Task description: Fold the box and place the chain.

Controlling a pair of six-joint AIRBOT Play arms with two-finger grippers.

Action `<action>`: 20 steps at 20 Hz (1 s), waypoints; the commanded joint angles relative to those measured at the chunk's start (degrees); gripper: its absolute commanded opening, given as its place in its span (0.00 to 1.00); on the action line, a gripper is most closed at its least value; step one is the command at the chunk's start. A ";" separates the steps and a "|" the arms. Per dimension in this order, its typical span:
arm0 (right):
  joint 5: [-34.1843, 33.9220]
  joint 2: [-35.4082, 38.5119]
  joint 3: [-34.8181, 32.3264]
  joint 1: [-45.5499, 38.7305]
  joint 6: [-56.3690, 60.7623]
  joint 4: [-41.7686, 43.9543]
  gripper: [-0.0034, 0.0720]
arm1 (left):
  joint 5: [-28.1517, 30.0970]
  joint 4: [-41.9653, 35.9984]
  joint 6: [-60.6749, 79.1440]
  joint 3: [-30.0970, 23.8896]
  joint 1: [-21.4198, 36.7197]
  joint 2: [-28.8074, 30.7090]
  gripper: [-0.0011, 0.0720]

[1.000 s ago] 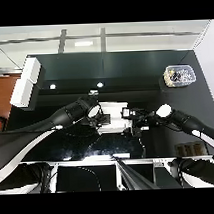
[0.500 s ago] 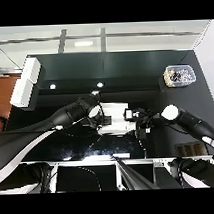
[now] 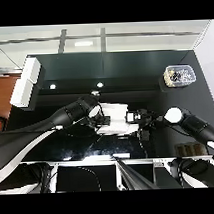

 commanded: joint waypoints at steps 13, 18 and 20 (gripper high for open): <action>-8.52 -3.50 -0.24 4.85 -2.21 12.41 0.29 | 0.61 0.20 0.28 0.07 -0.04 0.00 0.05; -10.36 -6.93 -0.24 5.25 -2.16 18.60 0.29 | 0.63 0.22 0.26 0.07 -0.02 0.00 0.05; -10.47 -7.45 -0.24 5.25 -2.16 18.60 0.29 | 0.61 0.22 0.28 0.07 -0.02 0.00 0.05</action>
